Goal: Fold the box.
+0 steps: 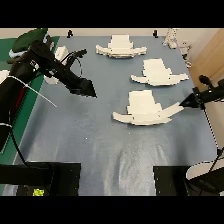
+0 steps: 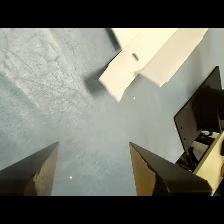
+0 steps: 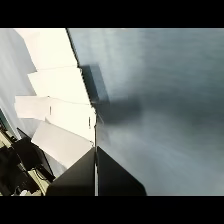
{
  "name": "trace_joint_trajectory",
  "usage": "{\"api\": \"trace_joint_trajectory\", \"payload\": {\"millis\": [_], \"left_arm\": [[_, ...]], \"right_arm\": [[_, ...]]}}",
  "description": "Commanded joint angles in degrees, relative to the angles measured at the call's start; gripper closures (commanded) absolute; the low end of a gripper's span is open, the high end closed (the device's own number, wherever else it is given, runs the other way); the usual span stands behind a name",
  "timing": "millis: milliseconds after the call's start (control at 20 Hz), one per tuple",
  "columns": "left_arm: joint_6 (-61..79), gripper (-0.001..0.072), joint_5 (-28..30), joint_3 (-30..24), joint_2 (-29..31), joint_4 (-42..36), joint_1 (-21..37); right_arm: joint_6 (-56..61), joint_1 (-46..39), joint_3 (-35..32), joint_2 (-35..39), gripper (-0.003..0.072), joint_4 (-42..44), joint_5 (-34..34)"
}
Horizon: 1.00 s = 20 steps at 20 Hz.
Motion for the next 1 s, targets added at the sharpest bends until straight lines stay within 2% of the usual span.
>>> {"api": "trace_joint_trajectory", "payload": {"millis": [0, 100, 250, 300, 350, 400, 550, 700, 800, 850, 950], "left_arm": [[-1.2, 0.0018, -0.2, 0.0, 0.0, 0.1, 0.0], [-1.2, 0.0018, -0.2, 0.0, 0.0, 0.1, 0.0], [-1.3, 0.0018, -0.9, 0.0, 0.0, 0.0, 0.0], [-1.2, 0.0018, -0.8, 0.0, 0.0, 0.0, 0.0], [-1.2, 0.0018, -0.8, 0.0, 0.0, 0.0, 0.0], [-1.2, 0.0018, -0.8, 0.0, 0.0, 0.0, 0.0], [-1.3, 0.0018, -0.7, 0.0, 0.0, -0.2, -0.1], [-1.3, 0.0018, 1.1, 0.0, 0.0, -0.8, -0.2], [-1.4, 0.0019, 2.0, 0.0, 0.0, -1.3, -0.3], [-1.4, 0.0021, 2.0, 0.0, 0.0, -1.5, -0.3], [0.3, 0.0401, 2.0, 0.0, 0.0, -1.8, -0.3]], "right_arm": [[1.7, 10.1, -8.5, 7.2, 0.0686, 1.2, 11.3], [6.3, 14.5, -12.9, 10.6, 0.0686, -0.1, 17.9], [11.2, 20.2, -16.2, 12.0, 0.0677, -1.6, 19.5], [11.5, 21.9, -16.4, 12.0, 0.0644, -2.0, 19.7], [11.5, 23.2, -16.3, 12.0, 0.0559, -2.3, 20.1], [11.6, 23.9, -16.3, 11.9, 0.052, -2.2, 20.5], [12.4, 24.2, -16.3, 11.2, 0.052, -3.1, 21.3], [12.3, 24.3, -16.3, 10.0, 0.0521, -2.8, 21.3], [10.2, 25.0, -16.3, 9.3, 0.0553, -1.4, 21.2], [8.6, 25.5, -16.3, 9.3, 0.0688, -0.2, 21.2], [7.0, 27.2, -16.4, 9.8, 0.0687, 1.2, 20.8]]}}
